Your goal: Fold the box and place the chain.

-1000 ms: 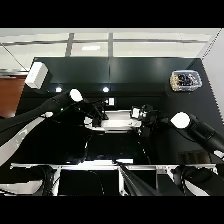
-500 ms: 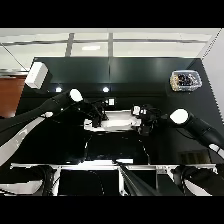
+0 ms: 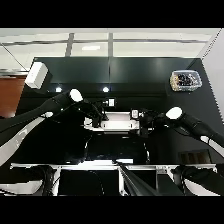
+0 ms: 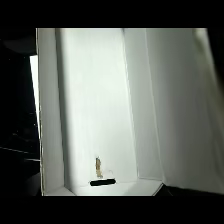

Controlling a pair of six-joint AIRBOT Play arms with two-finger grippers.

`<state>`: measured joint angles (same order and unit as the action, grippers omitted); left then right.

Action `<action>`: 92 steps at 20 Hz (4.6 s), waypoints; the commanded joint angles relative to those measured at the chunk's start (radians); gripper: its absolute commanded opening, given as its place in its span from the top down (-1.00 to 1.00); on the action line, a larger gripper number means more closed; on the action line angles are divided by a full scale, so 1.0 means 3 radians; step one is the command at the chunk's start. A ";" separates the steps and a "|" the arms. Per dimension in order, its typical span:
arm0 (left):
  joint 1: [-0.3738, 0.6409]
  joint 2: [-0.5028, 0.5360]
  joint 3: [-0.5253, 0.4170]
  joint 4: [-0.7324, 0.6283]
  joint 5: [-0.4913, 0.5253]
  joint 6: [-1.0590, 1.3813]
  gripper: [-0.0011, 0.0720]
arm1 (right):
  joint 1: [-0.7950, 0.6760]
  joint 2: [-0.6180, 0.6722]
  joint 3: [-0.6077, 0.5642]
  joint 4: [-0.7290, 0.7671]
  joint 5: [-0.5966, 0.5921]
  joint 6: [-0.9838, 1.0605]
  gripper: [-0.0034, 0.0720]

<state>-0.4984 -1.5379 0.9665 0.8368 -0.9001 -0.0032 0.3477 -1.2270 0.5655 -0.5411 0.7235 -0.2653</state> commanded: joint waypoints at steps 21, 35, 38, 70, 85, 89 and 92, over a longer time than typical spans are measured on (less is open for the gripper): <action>0.0000 -0.0001 -0.0001 -0.0037 0.0018 0.0000 0.91 | 0.0121 -0.0202 0.0006 -0.0130 -0.0116 -0.0064 -0.72; 0.0000 -0.0001 -0.0001 -0.0037 0.0018 0.0000 0.91 | 0.0074 -0.0202 0.0008 -0.0092 -0.0108 -0.0051 -0.72; 0.0000 -0.0001 -0.0001 -0.0037 0.0018 0.0000 0.91 | 0.0074 -0.0202 0.0008 -0.0092 -0.0109 -0.0051 -0.72; 0.0181 0.0702 -0.0125 -0.1141 -0.0031 -0.2476 0.91 | 0.0074 -0.0202 0.0008 -0.0122 -0.0053 -0.0078 0.38; 0.0158 -0.0062 0.0221 -0.0395 -0.0270 -0.2502 0.92 | 0.0074 -0.0202 0.0008 -0.0121 -0.0056 -0.0076 0.38; 0.0251 0.0196 0.0573 0.0075 -0.0456 -0.2670 0.92 | 0.0075 -0.0202 0.0008 -0.0120 -0.0056 -0.0076 0.38; 0.0402 0.0674 0.0576 0.0652 -0.0609 -0.3067 0.92 | 0.0075 -0.0202 0.0008 -0.0121 -0.0056 -0.0076 0.38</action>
<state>-0.4110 -1.4353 1.1183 0.8696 -1.0351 -0.8223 0.3702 -1.2873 0.5671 -0.5781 0.7071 -0.2893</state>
